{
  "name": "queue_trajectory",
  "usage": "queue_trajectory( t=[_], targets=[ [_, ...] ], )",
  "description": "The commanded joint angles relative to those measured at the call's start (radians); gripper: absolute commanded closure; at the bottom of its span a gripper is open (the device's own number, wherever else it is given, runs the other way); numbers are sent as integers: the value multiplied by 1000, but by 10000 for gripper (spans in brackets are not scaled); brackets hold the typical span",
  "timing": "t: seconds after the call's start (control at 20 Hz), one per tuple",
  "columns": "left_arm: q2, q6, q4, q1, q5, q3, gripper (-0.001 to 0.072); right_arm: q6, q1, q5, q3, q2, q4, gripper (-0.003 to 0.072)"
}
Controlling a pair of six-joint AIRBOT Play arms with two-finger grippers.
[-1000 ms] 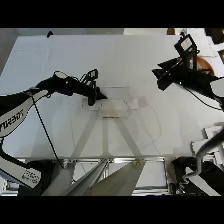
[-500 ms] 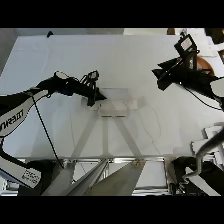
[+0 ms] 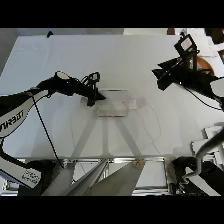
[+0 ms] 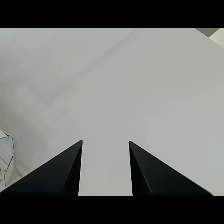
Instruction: Fold the box and place the chain.
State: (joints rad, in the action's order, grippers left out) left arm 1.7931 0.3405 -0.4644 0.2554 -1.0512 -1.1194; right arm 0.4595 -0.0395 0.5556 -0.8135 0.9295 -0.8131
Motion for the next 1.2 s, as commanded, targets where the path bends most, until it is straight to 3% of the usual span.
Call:
queue_trajectory(
  t=[0.0, 1.15],
  targets=[
    [-1, 0, -3, 2, 11, 0, 701, 0, 0, 0, -1, -1, 0, 396],
    [-1, 0, 0, 2, 11, 0, 694, 6, 0, 1, -1, -1, 19, 395]
  ],
)
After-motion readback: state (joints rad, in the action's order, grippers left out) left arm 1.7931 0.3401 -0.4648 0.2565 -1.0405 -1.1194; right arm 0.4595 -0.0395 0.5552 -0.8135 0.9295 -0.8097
